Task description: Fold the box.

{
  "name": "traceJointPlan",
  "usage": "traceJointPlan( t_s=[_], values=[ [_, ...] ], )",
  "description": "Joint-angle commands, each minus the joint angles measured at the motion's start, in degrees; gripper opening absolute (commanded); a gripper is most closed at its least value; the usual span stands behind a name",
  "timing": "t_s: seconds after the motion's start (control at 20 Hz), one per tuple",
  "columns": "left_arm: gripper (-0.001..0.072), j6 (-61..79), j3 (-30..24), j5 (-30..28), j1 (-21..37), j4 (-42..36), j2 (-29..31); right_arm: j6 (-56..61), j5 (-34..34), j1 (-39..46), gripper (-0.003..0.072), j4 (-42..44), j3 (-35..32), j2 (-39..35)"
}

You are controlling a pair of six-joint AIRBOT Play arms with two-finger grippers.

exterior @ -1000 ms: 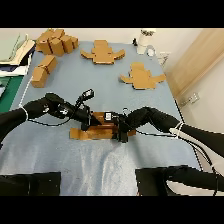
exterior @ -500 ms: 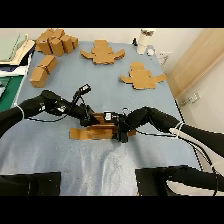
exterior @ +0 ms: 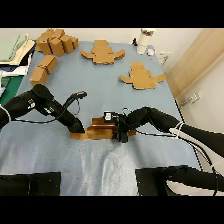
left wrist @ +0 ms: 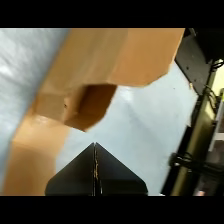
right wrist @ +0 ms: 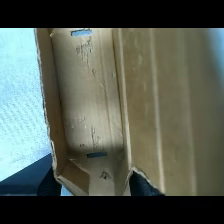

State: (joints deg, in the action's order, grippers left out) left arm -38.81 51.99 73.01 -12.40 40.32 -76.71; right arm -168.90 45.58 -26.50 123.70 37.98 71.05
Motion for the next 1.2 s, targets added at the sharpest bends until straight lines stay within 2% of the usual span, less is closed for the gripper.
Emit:
traceJointPlan(
  t_s=[0.0, 0.15, 0.35, 0.65, 0.85, 1.15],
  values=[
    [0.0013, -11.9, 0.2, -1.3, -5.8, -2.5, 0.3, 0.0, -0.2, 0.0, 0.0458, 0.0, 0.0, 0.0],
    [0.0012, -11.1, 2.7, -13.7, -10.4, -4.8, -0.5, 0.0, -0.1, 0.0, 0.0458, 0.1, 0.0, 0.0],
    [0.0012, -11.2, 7.0, -20.3, -9.3, -5.4, -3.2, 0.0, -0.1, 0.0, 0.0458, 0.2, 0.0, 0.0],
    [0.0011, -11.9, 11.6, -21.5, -6.8, -4.0, -10.5, 0.0, 0.0, 0.0, 0.0458, 0.2, 0.0, 0.0],
    [0.0011, -13.7, 12.0, -18.0, -6.8, -1.3, -15.5, 0.0, -0.1, 0.0, 0.0458, 0.2, 0.0, 0.0],
    [0.0011, -11.5, 13.8, -17.5, -5.3, -2.9, -16.1, 0.0, 0.0, 0.0, 0.0458, 0.0, 0.0, 0.0]
  ],
)
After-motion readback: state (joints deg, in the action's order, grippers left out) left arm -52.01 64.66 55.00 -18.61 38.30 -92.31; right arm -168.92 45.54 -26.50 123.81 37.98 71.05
